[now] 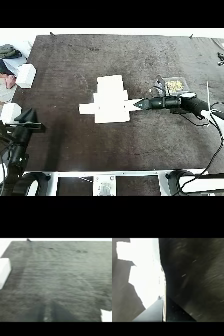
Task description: Fold the box and place the chain.
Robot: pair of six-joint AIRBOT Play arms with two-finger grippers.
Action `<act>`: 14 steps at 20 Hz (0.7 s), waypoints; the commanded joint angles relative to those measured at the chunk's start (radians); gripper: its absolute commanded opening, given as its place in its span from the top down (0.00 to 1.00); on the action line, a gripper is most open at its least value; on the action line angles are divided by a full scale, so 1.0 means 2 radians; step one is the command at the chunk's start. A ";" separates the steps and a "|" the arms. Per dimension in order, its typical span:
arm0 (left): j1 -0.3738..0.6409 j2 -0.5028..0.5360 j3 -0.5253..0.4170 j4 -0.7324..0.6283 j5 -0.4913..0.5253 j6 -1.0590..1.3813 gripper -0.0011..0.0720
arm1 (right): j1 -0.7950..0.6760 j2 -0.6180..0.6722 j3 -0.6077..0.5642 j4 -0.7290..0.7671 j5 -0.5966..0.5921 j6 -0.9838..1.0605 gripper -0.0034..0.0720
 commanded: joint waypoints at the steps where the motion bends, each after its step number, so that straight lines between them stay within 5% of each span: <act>1: 0.000 0.000 0.000 0.004 -0.051 0.001 0.45 | 0.021 0.000 0.000 0.021 -0.078 0.009 0.97; 7: 0.000 -0.061 0.050 0.004 -0.126 0.001 0.45 | 0.046 -0.001 0.001 0.020 -0.112 -0.002 0.97; 12: 0.000 -0.290 0.170 0.031 -0.202 0.001 0.45 | 0.068 -0.001 0.000 0.020 -0.139 -0.002 0.97; 14: 0.000 -0.395 0.233 0.041 -0.251 0.001 0.31 | 0.068 -0.001 0.000 0.020 -0.138 0.009 0.97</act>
